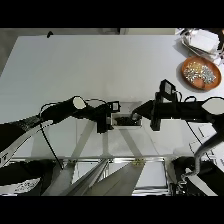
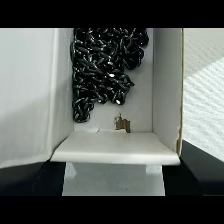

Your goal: Fold the box and place the chain.

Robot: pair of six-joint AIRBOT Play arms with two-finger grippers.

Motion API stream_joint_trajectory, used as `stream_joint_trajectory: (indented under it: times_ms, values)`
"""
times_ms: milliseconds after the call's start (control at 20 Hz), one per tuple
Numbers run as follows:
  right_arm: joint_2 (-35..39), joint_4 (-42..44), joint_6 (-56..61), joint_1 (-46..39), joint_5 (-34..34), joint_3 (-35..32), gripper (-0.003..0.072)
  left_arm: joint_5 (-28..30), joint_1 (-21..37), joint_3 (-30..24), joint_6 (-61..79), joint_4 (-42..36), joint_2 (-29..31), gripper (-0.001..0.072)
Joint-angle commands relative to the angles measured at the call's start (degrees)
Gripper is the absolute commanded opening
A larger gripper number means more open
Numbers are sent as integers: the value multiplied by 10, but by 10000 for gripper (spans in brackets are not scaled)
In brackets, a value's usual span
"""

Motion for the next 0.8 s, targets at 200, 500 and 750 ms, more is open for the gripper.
stream_joint_trajectory:
  times_ms: [200,500,750]
  values:
    - [-108,-66,166,116,-175,0,23,-2,0,0,0,0,0,316]
    - [-135,-92,216,115,-155,0,281,-2,0,0,0,0,0,316]
    - [-68,-121,214,29,-85,0,285,-2,0,0,0,0,0,316]
